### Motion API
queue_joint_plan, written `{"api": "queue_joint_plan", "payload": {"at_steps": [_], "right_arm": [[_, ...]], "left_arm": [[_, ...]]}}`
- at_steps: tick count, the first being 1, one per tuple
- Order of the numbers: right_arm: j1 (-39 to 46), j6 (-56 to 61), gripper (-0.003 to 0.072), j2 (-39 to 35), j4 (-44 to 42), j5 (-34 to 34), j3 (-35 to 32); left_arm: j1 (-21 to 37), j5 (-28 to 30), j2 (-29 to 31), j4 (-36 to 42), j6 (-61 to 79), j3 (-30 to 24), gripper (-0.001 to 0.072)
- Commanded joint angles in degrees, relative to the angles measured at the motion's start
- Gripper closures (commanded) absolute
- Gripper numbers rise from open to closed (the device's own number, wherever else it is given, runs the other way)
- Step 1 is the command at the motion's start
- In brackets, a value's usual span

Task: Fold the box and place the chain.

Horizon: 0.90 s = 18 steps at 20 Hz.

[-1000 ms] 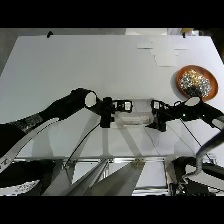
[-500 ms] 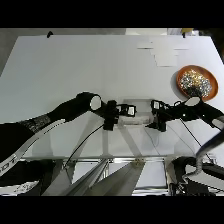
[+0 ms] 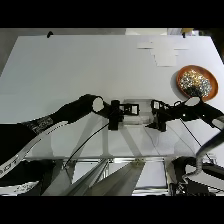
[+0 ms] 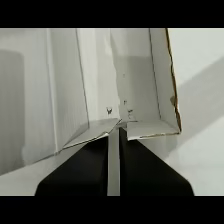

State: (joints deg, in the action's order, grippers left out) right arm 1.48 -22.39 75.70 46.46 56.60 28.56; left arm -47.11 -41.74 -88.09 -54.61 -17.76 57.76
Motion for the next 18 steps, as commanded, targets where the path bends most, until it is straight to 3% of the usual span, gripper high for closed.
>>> {"api": "queue_joint_plan", "payload": {"at_steps": [1, 7, 11, 17, 18], "right_arm": [[0.0, 0.0, 0.0156, 0.0, 0.0, 0.0, 0.0], [0.0, 0.0, 0.0156, 0.0, 0.0, 0.0, 0.0], [0.0, 0.0, 0.0156, 0.0, 0.0, 0.0, 0.0], [0.0, 0.0, 0.0156, 0.0, 0.0, 0.0, 0.0], [0.0, 0.0, 0.0156, 0.0, 0.0, 0.0, 0.0]], "left_arm": [[-0.9, 2.2, 0.0, 1.7, 0.0, 0.0, 0.0642], [-1.9, 5.8, -0.3, 4.6, 0.0, 0.0, 0.0628], [-2.3, 5.0, -1.0, 4.8, -0.2, 0.0, 0.0312], [-2.1, 1.7, 0.0, 4.7, -0.7, 0.0, 0.0342], [-1.7, 0.6, 0.9, 4.4, -2.5, 0.0, 0.0455]]}}
